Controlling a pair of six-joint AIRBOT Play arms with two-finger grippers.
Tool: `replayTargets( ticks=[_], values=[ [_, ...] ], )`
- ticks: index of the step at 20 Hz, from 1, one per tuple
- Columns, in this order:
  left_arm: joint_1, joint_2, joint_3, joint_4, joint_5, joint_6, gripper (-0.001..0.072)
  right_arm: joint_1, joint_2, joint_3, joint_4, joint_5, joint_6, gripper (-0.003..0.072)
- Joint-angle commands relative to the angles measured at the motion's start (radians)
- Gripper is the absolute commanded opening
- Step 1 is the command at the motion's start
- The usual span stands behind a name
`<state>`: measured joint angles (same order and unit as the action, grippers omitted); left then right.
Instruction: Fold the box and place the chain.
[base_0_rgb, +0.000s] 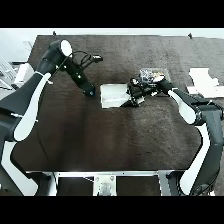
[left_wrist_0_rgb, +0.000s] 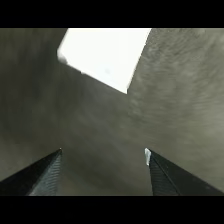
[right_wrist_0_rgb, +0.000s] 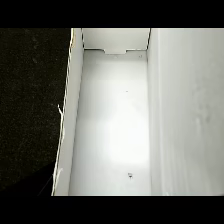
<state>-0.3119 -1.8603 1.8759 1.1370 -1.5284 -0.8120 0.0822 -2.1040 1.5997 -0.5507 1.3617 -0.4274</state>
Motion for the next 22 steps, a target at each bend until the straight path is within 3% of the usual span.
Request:
replayTargets(
  ticks=[1,2,5,8,15,17,22],
  values=[
    [0.026,0.005,-0.145,-0.154,0.256,0.608,0.0600,0.001,0.000,0.000,0.000,0.000,0.000,0.0445],
    [0.035,0.005,-0.198,-0.229,0.318,0.711,0.0600,0.001,0.000,0.000,0.000,0.000,0.000,0.0444],
    [0.037,0.005,-0.332,-0.358,0.381,0.934,0.0601,0.001,0.000,0.000,0.000,0.000,0.000,0.0444],
    [0.037,0.004,-0.416,-0.456,0.487,1.002,0.0603,0.001,0.000,0.000,0.000,0.000,0.000,0.0445],
    [0.037,0.002,-0.441,-0.455,0.605,1.030,0.0603,0.001,0.000,0.000,0.000,0.000,0.000,0.0444],
    [0.037,-0.008,-0.441,-0.441,0.614,1.019,0.0720,0.001,0.000,0.000,0.000,0.000,0.000,0.0444],
    [0.037,-0.017,-0.441,-0.465,0.606,1.005,0.0720,0.001,0.000,0.000,0.000,0.000,0.000,0.0444]
  ],
)
